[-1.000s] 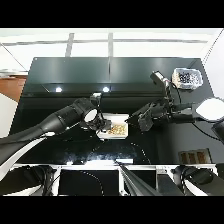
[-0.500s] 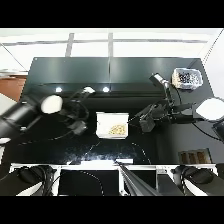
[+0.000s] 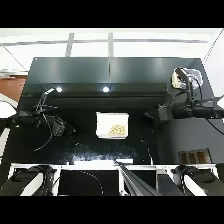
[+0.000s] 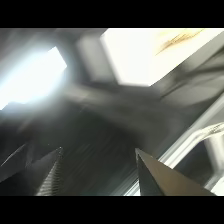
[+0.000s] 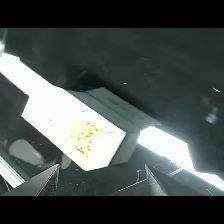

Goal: Fold the box and place the chain.

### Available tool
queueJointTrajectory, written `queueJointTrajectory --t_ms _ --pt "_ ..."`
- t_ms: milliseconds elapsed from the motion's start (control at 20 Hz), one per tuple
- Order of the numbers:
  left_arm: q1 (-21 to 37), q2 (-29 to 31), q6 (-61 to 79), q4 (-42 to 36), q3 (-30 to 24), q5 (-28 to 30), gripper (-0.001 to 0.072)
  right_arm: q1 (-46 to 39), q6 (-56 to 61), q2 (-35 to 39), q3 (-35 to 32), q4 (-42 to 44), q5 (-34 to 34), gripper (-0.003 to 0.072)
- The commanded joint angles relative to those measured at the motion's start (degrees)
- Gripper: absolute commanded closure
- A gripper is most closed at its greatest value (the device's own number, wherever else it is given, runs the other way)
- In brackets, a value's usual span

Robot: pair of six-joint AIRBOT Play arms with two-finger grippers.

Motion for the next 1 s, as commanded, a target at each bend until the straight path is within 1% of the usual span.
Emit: queueJointTrajectory --t_ms 0,50,250,300,450,600,800,950 --pt "4.6 0.2 20.1 -12.3 -5.6 2.2 0.0136 -2.8 0.0 0.1 0.0 -0.2 1.4 0.008" --pt "3.2 -0.2 25.9 -12.7 -6.0 3.7 -0.0005 -2.8 0.0 0.1 0.0 -0.4 1.3 0.008" --pt "-2.2 -3.2 40.5 -12.7 -6.2 13.9 -0.0006 -2.8 0.0 0.1 0.0 -2.1 1.4 0.008" --pt "-2.9 -4.0 43.7 -12.7 -6.2 15.2 -0.0006 -2.8 0.0 0.1 0.0 -2.4 1.4 0.008" --pt "-4.6 -8.1 49.9 -13.0 -6.2 16.9 -0.0005 -2.8 0.0 0.1 0.0 -2.4 1.5 0.008" --pt "-8.4 -13.0 58.2 -16.6 -6.1 18.1 -0.0004 -2.8 0.0 0.1 0.0 -2.3 1.3 0.008" --pt "-14.1 -18.1 61.5 -18.5 -6.1 21.9 0.0005 -2.7 0.0 0.1 0.0 -2.3 1.3 0.0081" --pt "-16.0 -19.7 61.7 -18.6 -5.9 23.7 0.0004 -2.7 0.0 0.1 0.0 -2.4 1.2 0.008"
